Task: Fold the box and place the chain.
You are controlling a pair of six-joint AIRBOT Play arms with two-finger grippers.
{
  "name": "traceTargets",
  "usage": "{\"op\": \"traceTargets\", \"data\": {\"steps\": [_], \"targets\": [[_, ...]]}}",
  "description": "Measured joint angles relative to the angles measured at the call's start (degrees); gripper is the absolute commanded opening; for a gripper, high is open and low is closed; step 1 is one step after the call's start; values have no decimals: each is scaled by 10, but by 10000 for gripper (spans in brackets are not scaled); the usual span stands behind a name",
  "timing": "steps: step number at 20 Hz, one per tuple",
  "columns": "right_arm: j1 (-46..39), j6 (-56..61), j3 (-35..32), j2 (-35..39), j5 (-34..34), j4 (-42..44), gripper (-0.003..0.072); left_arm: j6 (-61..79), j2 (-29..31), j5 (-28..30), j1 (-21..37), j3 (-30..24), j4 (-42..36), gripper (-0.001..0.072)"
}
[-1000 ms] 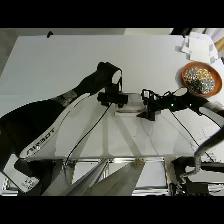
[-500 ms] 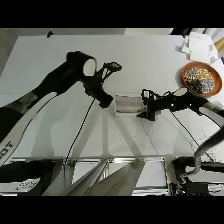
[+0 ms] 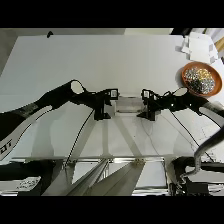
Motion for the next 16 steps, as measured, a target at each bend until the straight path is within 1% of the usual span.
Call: {"op": "traceTargets", "data": {"steps": [3,5,11,16], "targets": [[0,0,0,0,0,0,559,73,-28,20,3,-8,-51,700],[0,0,0,0,0,0,559,99,-37,30,5,-10,-72,702],[0,0,0,0,0,0,559,162,-47,52,6,-12,-128,704],[0,0,0,0,0,0,559,177,-48,57,6,-12,-146,704]]}}
